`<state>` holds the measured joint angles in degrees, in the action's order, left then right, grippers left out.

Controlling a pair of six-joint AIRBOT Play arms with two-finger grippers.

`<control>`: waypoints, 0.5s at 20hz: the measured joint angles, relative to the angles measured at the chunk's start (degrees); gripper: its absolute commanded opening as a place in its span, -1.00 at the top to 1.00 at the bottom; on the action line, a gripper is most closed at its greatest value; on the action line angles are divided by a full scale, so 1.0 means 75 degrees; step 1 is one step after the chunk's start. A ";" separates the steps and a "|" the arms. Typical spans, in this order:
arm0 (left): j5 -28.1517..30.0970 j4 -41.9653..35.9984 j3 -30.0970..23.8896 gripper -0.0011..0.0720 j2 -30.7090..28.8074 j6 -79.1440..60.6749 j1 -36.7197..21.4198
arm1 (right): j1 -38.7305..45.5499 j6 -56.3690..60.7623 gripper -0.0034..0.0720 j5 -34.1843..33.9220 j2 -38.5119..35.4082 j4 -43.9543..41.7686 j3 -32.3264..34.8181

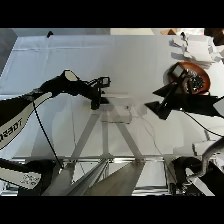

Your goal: Fold the box and place the chain.

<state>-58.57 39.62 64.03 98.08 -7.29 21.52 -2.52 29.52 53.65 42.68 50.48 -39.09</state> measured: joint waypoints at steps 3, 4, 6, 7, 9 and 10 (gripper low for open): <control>0.0003 0.0003 0.0003 0.94 0.0000 0.0000 0.0000 | -0.0498 -0.0866 -0.82 0.0082 0.0017 0.0414 0.0012; 0.0003 0.0003 0.0000 0.94 0.0000 0.0000 0.0000 | -0.0600 -0.1037 -0.82 0.0114 0.0035 0.0632 0.0015; 0.0006 0.0003 0.0000 0.94 0.0000 0.0000 0.0000 | -0.0723 -0.1294 -0.82 0.0122 0.0111 0.0918 0.0023; 0.0006 0.0003 0.0000 0.94 0.0000 0.0000 0.0000 | -0.0761 -0.1361 -0.82 0.0122 0.0154 0.0976 0.0041; 0.0006 0.0006 0.0000 0.94 0.0000 0.0000 0.0000 | -0.0804 -0.1719 -0.86 0.0009 0.0221 0.0816 0.0213; 0.0006 0.0006 0.0000 0.94 0.0000 0.0000 0.0000 | -0.0822 -0.2151 -0.88 -0.0111 0.0242 0.0603 0.0399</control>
<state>-58.52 39.66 64.03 98.08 -7.29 21.52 -8.69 13.39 52.82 44.49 55.00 -36.10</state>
